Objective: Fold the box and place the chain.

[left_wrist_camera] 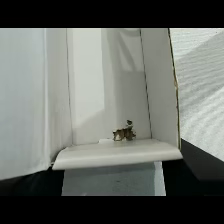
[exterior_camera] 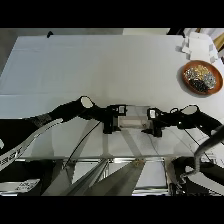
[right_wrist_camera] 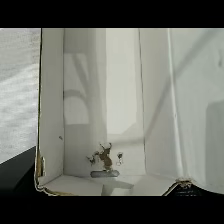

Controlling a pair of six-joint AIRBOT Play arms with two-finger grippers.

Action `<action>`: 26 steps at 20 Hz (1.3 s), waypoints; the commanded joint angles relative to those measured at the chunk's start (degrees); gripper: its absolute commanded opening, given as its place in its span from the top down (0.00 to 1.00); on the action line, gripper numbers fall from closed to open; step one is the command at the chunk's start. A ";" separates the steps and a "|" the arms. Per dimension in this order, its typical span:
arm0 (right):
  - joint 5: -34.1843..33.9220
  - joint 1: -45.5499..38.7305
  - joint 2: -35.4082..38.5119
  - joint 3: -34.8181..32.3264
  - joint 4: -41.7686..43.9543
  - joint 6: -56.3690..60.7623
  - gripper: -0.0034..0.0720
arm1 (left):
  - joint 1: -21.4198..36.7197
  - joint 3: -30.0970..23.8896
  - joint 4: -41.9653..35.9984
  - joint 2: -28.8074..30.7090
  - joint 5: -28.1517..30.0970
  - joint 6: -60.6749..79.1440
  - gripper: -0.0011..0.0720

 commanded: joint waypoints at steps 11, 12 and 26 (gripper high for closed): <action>1.95 -5.38 8.76 0.02 -4.02 2.49 0.03 | 0.00 -0.02 -0.04 0.00 0.42 -0.09 0.89; 2.51 -5.68 9.27 0.02 -5.11 3.26 0.03 | 0.00 -0.02 -0.04 0.00 0.42 -0.09 0.89; 7.08 -6.03 15.76 0.02 -14.58 14.51 0.04 | 0.00 -0.02 -0.04 0.00 0.44 -0.09 0.89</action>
